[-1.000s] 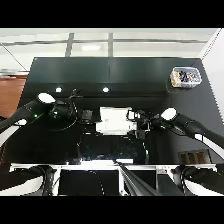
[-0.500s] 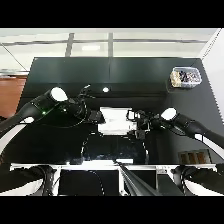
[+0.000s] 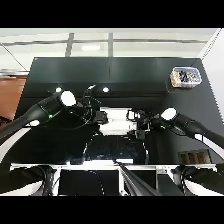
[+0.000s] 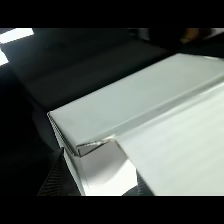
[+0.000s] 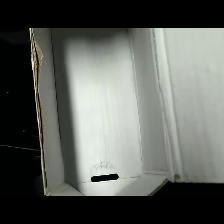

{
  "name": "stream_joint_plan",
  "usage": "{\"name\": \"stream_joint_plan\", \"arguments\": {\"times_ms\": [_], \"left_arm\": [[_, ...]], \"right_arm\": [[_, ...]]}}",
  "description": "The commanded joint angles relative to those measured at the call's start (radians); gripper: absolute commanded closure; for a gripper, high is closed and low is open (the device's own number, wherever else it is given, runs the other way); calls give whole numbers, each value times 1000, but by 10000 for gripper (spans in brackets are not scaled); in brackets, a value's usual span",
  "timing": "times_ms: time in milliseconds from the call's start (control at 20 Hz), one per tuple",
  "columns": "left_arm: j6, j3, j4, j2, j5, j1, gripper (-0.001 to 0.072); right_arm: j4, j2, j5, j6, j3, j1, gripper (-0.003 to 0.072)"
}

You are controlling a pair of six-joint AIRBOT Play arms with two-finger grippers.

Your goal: Fold the box and place the chain.

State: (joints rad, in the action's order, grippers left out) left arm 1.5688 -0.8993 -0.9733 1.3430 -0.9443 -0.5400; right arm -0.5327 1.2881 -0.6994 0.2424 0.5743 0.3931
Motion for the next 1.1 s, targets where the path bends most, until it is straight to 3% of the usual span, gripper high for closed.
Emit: {"name": "stream_joint_plan", "arguments": {"times_ms": [0,350,650,750,950,1050], "left_arm": [[149,-1,-132,-1,26,-40,207],[196,-2,-179,0,25,-56,206],[515,-52,-457,11,13,-173,207],[534,-96,-467,51,-21,-198,207],[593,-217,-557,163,-227,-230,207],[660,-221,-563,173,-237,-240,207]], "right_arm": [[1,1,3,-3,0,0,520],[1,1,5,-6,0,0,520],[1,1,5,-6,0,0,520],[1,1,5,-6,0,0,520],[1,1,5,-6,0,0,520],[1,1,5,-6,0,0,520]]}}
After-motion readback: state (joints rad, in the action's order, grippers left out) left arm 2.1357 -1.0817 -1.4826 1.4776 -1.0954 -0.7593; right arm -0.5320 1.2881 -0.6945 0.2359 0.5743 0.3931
